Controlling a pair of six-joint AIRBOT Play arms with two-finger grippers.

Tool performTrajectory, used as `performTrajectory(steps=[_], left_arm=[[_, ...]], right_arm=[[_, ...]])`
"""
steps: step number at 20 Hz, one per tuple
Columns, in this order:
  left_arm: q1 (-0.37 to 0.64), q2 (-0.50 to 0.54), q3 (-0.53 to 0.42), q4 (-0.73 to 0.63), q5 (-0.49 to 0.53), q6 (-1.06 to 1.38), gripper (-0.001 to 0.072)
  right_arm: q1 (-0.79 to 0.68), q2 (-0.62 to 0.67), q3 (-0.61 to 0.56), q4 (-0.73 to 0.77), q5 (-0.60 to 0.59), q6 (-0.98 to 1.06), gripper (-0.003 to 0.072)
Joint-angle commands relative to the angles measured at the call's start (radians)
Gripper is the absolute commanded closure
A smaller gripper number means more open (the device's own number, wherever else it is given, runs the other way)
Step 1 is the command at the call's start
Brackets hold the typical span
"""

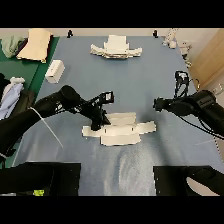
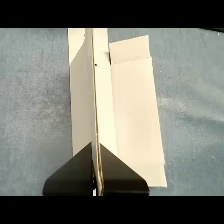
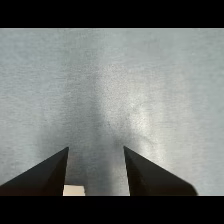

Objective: Fold the box.

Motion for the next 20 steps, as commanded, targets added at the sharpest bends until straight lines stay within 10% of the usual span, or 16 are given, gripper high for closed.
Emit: performTrajectory(steps=[1, 20], left_arm=[[-0.015, 0.005, -0.018, -0.011, 0.043, 0.010, 0.0696], [-0.013, -0.029, 0.021, -0.047, -0.046, -0.042, 0.0695]], right_arm=[[0.000, 0.000, 0.005, 0.003, -0.001, 0.010, 0.0169], [0.000, 0.000, 0.005, 0.043, 0.002, 0.010, 0.0170]])
